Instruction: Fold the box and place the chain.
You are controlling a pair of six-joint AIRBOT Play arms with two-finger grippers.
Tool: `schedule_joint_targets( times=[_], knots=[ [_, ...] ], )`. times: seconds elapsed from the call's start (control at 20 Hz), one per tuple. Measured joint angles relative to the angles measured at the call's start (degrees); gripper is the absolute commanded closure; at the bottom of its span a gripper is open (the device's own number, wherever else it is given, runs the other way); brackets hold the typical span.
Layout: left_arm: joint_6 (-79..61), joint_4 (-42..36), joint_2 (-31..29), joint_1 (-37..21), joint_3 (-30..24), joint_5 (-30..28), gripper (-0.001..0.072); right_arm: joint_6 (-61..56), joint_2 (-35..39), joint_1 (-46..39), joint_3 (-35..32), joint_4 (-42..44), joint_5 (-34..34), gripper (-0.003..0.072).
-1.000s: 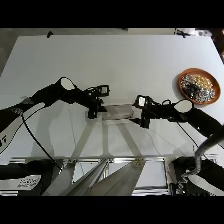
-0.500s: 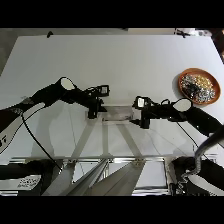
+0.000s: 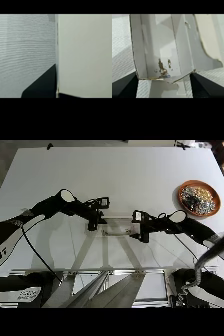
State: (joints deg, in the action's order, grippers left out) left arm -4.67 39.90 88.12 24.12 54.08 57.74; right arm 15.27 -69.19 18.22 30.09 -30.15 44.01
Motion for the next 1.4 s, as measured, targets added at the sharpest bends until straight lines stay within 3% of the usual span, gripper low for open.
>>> schedule_joint_targets(
  times=[0.5,0.6,1.4],
  knots=[
    [0.0,0.0,0.0,0.0,0.0,0.0,0.0698,3.6,-3.8,0.2,0.1,3.3,-0.2,0.0036],
    [0.0,0.0,0.0,0.0,0.0,0.0,0.0698,3.9,-4.1,0.3,0.1,3.5,-0.3,0.0083],
    [0.0,0.0,0.0,0.0,0.0,0.0,0.0698,6.2,-4.8,1.5,0.1,3.6,-1.3,0.0085]
  ],
)
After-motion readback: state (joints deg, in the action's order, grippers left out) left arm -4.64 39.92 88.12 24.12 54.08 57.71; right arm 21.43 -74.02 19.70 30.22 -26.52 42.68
